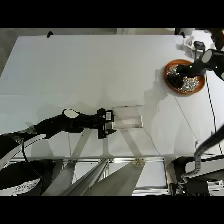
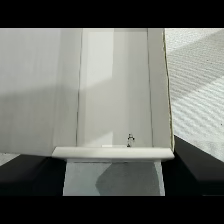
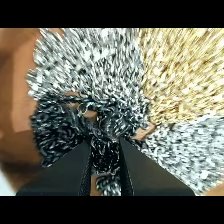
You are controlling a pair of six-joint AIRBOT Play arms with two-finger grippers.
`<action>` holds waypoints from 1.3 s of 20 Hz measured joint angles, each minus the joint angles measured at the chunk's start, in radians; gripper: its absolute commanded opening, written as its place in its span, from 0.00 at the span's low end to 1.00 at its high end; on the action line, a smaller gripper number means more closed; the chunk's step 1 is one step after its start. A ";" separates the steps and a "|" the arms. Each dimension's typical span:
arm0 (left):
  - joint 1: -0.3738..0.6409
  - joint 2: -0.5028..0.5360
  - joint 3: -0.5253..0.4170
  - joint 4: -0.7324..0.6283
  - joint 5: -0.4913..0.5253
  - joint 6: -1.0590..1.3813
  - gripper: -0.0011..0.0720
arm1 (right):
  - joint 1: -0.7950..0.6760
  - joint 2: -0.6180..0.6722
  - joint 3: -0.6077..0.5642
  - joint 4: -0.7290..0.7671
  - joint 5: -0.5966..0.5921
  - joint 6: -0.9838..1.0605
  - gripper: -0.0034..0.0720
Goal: Fold the box and place the chain.
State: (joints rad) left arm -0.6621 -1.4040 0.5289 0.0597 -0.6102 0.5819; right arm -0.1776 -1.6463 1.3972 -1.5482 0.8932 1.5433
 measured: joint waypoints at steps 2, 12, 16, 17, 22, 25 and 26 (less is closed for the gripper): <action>0.000 0.000 0.000 0.000 0.000 0.000 0.22 | 0.000 0.055 0.000 0.000 0.008 -0.016 0.06; 0.000 0.000 0.000 0.000 0.000 0.000 0.22 | 0.000 0.374 0.000 0.053 0.327 -0.144 0.06; 0.000 0.000 0.000 0.000 0.000 0.000 0.22 | 0.000 0.469 0.000 0.196 0.509 -0.177 0.06; 0.000 0.000 0.000 0.000 0.000 0.000 0.22 | 0.002 0.483 -0.002 0.241 0.552 -0.181 0.06; 0.000 0.000 0.000 0.000 0.000 0.000 0.22 | 0.044 0.531 -0.061 0.357 0.673 -0.179 0.06; 0.000 0.000 0.000 0.000 0.000 0.000 0.22 | 0.081 0.588 -0.167 0.378 0.672 -0.169 0.06; 0.000 0.000 0.000 0.000 0.000 0.000 0.22 | 0.094 0.619 -0.217 0.385 0.651 -0.159 0.06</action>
